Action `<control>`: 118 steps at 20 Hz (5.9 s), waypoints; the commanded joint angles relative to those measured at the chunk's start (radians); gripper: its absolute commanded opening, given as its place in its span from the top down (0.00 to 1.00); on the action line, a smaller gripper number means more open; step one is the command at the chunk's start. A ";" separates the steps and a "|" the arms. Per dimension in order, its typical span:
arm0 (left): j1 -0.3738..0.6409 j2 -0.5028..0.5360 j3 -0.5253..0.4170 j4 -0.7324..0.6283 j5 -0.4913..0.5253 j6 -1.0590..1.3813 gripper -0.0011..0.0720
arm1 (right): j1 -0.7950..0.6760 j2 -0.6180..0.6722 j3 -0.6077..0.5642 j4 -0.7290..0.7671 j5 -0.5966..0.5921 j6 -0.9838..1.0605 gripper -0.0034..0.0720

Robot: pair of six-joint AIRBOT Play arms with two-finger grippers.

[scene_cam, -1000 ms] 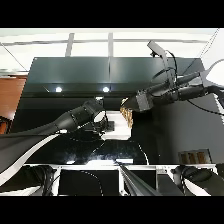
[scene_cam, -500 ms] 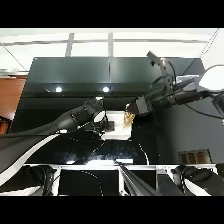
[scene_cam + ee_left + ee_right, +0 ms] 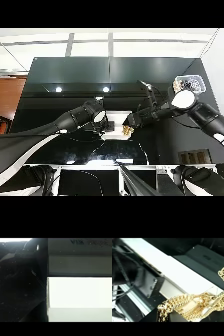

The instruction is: Fold the box and place the chain.

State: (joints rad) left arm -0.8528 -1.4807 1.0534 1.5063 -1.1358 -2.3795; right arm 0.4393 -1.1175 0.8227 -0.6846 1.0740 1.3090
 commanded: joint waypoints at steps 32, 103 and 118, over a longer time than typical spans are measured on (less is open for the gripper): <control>0.000 0.000 0.001 0.000 -0.003 0.000 0.94 | -0.030 -0.074 -0.300 0.040 -0.451 -1.554 0.00; 0.000 0.000 0.001 0.000 -0.003 0.000 0.94 | -0.047 0.049 0.201 0.104 0.053 -0.395 0.93; 0.000 0.000 0.001 0.000 -0.003 0.000 0.94 | -0.043 0.035 0.000 -0.090 -0.071 -0.352 0.43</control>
State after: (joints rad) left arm -0.8528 -1.4807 1.0534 1.5059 -1.1385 -2.3791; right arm 0.4110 -1.0801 0.8436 -0.7074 1.0336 0.9558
